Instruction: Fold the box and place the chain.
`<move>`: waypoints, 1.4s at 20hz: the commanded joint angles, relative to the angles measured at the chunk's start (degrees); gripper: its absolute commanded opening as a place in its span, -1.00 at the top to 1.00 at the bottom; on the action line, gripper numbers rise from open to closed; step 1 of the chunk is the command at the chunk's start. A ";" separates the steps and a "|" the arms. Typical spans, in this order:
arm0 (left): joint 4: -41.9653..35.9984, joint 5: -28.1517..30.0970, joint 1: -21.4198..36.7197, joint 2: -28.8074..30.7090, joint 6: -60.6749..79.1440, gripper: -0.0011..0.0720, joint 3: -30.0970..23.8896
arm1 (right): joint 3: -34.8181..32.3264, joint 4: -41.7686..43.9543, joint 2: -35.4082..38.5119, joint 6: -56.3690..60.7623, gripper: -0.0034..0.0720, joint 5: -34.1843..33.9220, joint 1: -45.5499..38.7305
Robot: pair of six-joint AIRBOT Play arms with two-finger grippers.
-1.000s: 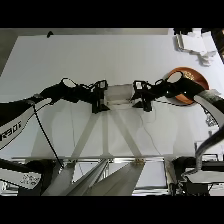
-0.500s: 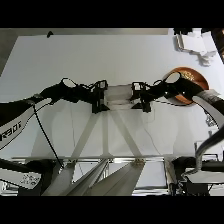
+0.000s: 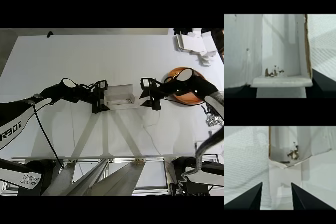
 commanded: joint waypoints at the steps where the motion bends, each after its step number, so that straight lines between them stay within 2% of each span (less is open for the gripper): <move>1: 0.02 0.02 -0.04 -0.04 0.02 0.09 -0.02 | -0.42 1.88 -0.79 0.24 -0.19 -4.61 0.63; 6: 0.02 0.00 -0.04 -0.04 0.02 0.09 -0.02 | -0.44 7.85 -4.28 -3.19 -0.18 -7.54 3.58; 7: 0.02 0.02 -0.04 -0.04 0.02 0.09 -0.02 | -0.42 9.01 -4.85 -4.13 -0.12 -7.54 4.09; 8: 0.02 0.00 -0.04 -0.04 0.02 0.09 -0.02 | -0.44 10.01 -5.31 -4.83 0.06 -7.56 4.50; 10: 0.02 0.02 -0.04 -0.04 0.02 0.09 -0.02 | -0.44 11.43 -6.08 -4.94 0.12 -7.56 4.98; 11: 0.02 0.02 -0.04 -0.04 0.02 0.09 -0.02 | -0.42 11.41 -6.32 -4.94 0.24 -7.56 5.09; 16: 0.02 0.02 -0.04 -0.04 0.02 0.09 -0.02 | -0.42 13.99 -6.40 -4.92 0.31 -8.52 5.09; 17: 0.02 0.02 -0.04 -0.04 0.02 0.09 -0.02 | -0.44 14.71 -6.40 -4.87 0.22 -8.48 5.09; 19: 0.02 0.02 -0.04 -0.04 0.02 0.09 -0.02 | -0.61 14.86 -6.38 -4.68 -0.47 -7.82 4.79; 22: 0.02 0.00 -0.04 -0.04 0.02 0.09 -0.02 | -3.87 14.16 -4.92 -4.59 -0.49 -7.48 2.99; 23: 0.02 0.00 -0.04 -0.04 0.02 0.09 -0.02 | -5.38 13.16 -3.63 -3.80 -0.35 -7.43 2.47; 26: 0.02 0.02 -0.04 -0.04 0.02 0.09 -0.02 | -8.68 11.74 2.56 3.91 0.66 -6.05 -0.68; 27: 0.02 0.00 -0.04 -0.04 0.02 0.09 -0.02 | -8.81 11.76 4.72 7.93 0.88 -4.79 -2.62; 28: 0.02 0.00 -0.04 -0.04 0.02 0.09 -0.02 | -8.81 11.78 6.64 12.24 0.88 -4.09 -4.68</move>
